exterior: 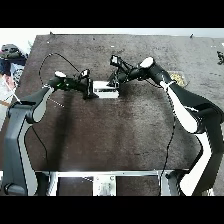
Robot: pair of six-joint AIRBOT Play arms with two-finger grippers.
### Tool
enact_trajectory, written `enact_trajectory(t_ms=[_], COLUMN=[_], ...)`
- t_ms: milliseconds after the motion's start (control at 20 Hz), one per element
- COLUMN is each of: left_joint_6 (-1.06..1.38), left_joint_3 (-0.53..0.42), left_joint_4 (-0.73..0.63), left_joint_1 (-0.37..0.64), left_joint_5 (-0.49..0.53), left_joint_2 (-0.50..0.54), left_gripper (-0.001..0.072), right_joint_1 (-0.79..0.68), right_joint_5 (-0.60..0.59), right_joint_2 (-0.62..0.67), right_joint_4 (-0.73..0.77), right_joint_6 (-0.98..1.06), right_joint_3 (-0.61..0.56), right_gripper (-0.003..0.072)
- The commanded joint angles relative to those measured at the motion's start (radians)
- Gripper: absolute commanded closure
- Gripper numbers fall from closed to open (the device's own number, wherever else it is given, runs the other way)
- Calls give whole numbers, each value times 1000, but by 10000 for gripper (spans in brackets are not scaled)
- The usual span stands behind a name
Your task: Fold the box and place the chain.
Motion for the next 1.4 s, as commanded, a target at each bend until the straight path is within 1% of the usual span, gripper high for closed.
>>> enact_trajectory(t_ms=[0,250,550,800,1150,1350], left_joint_6=[1,1,1,1,1,1], left_joint_3=[1,1,1,1,1,1], left_joint_4=[1,1,1,1,1,1], left_joint_1=[1,1,1,1,1,1], left_joint_5=[-1,-1,-1,-1,-1,-1], left_joint_2=[0,0,0,0,0,0], left_gripper=[263,263,263,263,263,263], right_joint_1=[0,3,5,5,5,5], right_joint_5=[37,64,51,11,18,18], right_joint_2=[0,0,-11,4,20,14], right_joint_4=[-6,-48,-73,-50,-54,-88], right_joint_6=[8,34,34,33,34,34], right_joint_3=[0,0,-1,0,0,-2], right_gripper=[465,465,465,465,466,467])
